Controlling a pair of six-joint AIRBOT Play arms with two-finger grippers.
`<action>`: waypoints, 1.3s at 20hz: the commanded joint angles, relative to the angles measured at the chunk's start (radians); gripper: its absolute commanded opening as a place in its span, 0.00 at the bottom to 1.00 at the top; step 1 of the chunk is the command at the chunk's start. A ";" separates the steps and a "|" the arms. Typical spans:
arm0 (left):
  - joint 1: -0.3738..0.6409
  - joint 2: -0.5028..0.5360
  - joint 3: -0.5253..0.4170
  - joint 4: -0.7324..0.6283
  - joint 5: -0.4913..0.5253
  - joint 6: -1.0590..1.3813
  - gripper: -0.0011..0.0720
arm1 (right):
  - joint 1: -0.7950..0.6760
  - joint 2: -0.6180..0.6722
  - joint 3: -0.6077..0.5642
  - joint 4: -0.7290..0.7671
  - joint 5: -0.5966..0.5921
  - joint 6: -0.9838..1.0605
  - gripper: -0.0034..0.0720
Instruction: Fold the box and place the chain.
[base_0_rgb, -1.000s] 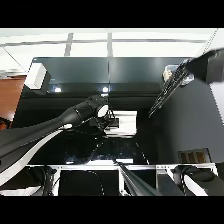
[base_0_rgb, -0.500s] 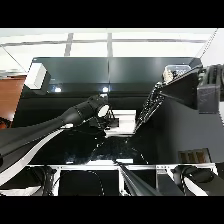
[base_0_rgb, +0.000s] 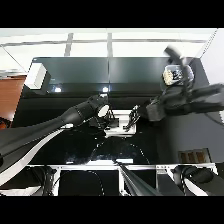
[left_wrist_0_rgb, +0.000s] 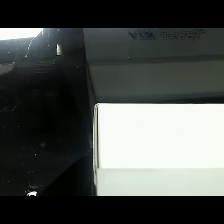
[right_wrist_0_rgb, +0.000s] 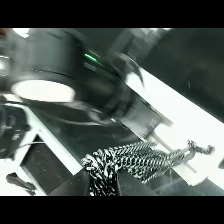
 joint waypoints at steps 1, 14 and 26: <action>0.000 -0.001 -0.001 0.000 0.001 0.000 0.05 | 0.005 -0.001 -0.214 0.006 -0.177 0.012 0.07; 0.001 -0.001 -0.001 -0.042 0.000 -0.001 0.05 | -0.076 -0.053 -0.338 -0.117 -0.203 0.021 0.55; -0.026 0.114 0.119 0.201 -0.157 0.011 0.67 | -0.127 -0.053 -0.338 -0.237 -0.197 0.010 0.55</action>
